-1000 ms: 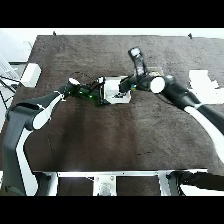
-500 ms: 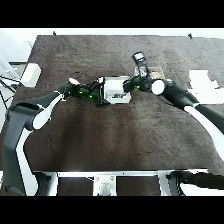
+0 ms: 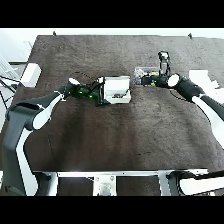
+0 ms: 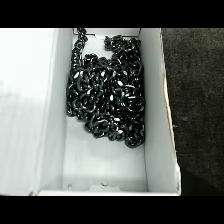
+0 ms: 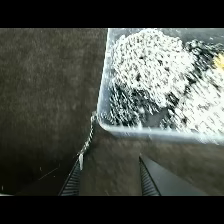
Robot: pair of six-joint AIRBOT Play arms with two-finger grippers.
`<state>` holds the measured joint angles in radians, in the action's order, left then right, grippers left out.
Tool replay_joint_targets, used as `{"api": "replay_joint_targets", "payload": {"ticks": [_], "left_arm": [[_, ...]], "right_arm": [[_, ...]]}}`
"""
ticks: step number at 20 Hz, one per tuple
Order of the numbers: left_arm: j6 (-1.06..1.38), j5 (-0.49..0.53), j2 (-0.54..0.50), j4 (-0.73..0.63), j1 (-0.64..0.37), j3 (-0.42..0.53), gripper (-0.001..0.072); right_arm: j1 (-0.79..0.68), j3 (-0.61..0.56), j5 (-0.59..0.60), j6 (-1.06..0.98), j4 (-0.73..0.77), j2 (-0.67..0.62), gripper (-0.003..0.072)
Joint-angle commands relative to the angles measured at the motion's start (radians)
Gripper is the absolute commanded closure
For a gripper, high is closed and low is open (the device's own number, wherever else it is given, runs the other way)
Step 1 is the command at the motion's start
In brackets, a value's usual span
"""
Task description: Fold the box and place the chain.
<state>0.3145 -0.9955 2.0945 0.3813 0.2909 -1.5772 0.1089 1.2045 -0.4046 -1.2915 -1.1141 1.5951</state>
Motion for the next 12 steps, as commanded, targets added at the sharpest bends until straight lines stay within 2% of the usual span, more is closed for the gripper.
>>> {"api": "replay_joint_targets", "payload": {"ticks": [1, 10, 12], "left_arm": [[0.0, 0.0, 0.0, 0.0, -0.001, 0.0, 0.036], [0.0, 0.0, 0.0, 0.0, -0.001, 0.0, 0.036], [0.0, 0.0, 0.0, 0.0, -0.001, 0.0, 0.036]], "right_arm": [[0.007, 0.094, -0.044, 0.092, 0.121, 0.115, 0.0231], [0.031, 0.164, -0.044, 0.092, 0.185, 0.241, 0.0235], [0.034, 0.197, -0.044, 0.092, 0.191, 0.274, 0.0285]]}}
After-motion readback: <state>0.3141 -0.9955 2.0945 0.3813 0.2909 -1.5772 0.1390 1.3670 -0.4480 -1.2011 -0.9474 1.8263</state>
